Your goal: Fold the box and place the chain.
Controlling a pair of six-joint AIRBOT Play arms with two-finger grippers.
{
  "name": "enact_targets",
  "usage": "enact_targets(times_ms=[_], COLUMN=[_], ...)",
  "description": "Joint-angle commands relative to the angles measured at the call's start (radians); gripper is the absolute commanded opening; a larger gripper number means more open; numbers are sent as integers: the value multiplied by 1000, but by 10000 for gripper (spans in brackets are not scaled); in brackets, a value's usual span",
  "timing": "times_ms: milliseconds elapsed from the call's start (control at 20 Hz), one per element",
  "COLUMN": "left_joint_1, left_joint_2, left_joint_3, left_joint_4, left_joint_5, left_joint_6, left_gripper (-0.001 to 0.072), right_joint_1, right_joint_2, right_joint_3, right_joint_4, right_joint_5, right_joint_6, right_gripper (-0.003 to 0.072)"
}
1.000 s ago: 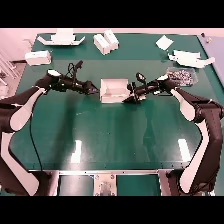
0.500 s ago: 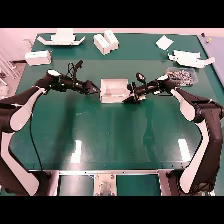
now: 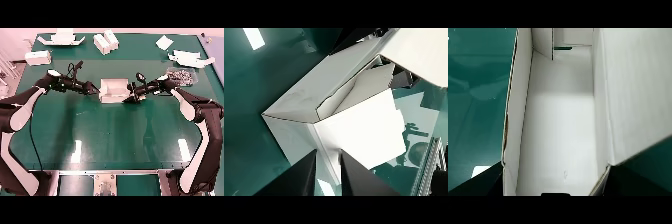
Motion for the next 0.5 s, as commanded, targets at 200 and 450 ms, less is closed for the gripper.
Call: enact_targets(times_ms=[200, 450], left_joint_1=[-30, -32], left_joint_2=[1, 2], left_joint_3=[1, 31], left_joint_4=[9, 22], left_joint_5=[37, 40], left_joint_6=[1, 0], left_gripper=[303, 302], right_joint_1=[1, 1], right_joint_2=[0, 0], right_joint_3=[0, 0], right_joint_4=[0, 0], right_joint_5=[0, 0], right_joint_6=[0, 0], right_gripper=[474, 474])
